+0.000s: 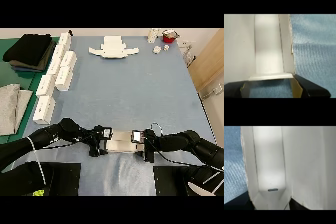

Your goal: Fold the box.

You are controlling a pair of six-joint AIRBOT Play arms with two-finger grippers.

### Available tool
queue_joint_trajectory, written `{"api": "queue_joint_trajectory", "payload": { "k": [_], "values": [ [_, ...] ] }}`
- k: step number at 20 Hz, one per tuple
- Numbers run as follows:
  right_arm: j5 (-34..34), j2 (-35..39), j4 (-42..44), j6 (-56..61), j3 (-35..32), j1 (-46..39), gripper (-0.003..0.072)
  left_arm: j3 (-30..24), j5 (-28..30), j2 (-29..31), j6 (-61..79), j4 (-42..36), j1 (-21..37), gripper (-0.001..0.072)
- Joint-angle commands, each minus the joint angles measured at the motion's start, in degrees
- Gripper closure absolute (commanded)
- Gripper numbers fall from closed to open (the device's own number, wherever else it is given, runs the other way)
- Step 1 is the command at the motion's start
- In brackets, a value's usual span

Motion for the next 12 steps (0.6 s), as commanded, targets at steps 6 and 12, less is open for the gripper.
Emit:
{"api": "queue_joint_trajectory", "payload": {
  "k": [6, 12],
  "values": [
    [0.0, 0.0, 0.0, 0.0, 0.0, 0.0, 0.0187, 0.1, 1.7, -0.3, -0.9, 0.3, -1.1, 0.0112],
    [0.0, 0.0, 0.0, 0.0, 0.0, 0.0, 0.0187, 0.1, 1.7, -0.2, -1.1, 0.3, -1.1, 0.0015]
  ]
}}
